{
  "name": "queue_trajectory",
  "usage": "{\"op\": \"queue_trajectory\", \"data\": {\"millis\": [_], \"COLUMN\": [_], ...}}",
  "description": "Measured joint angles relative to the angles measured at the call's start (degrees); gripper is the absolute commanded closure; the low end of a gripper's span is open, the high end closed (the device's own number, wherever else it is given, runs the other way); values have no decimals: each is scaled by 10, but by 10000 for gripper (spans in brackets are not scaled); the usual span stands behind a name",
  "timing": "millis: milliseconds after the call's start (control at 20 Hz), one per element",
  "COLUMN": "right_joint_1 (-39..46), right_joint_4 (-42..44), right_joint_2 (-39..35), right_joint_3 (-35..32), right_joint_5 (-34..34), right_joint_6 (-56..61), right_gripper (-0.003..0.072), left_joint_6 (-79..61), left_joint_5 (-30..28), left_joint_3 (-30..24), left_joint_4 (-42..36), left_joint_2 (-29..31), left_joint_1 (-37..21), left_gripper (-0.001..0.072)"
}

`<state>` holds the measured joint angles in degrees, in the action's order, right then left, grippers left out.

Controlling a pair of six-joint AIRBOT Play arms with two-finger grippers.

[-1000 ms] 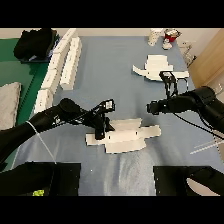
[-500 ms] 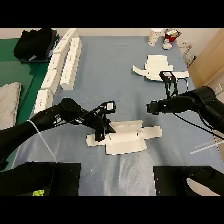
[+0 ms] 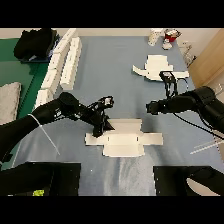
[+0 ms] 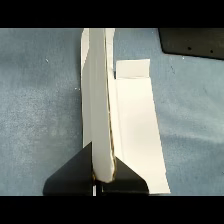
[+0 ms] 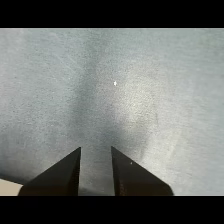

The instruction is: Fold the box.

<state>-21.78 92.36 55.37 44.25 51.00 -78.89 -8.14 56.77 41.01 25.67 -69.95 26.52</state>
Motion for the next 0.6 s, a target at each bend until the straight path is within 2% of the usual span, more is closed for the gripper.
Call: {"op": "queue_trajectory", "data": {"millis": [600], "right_joint_1": [0], "right_joint_4": [2], "right_joint_2": [0], "right_joint_3": [0], "right_joint_5": [0], "right_joint_6": [0], "right_gripper": [384], "left_joint_6": [45], "left_joint_5": [7], "left_joint_3": [5], "left_joint_4": [-1], "left_joint_2": [-30], "left_joint_1": [-4], "left_gripper": [697]}}
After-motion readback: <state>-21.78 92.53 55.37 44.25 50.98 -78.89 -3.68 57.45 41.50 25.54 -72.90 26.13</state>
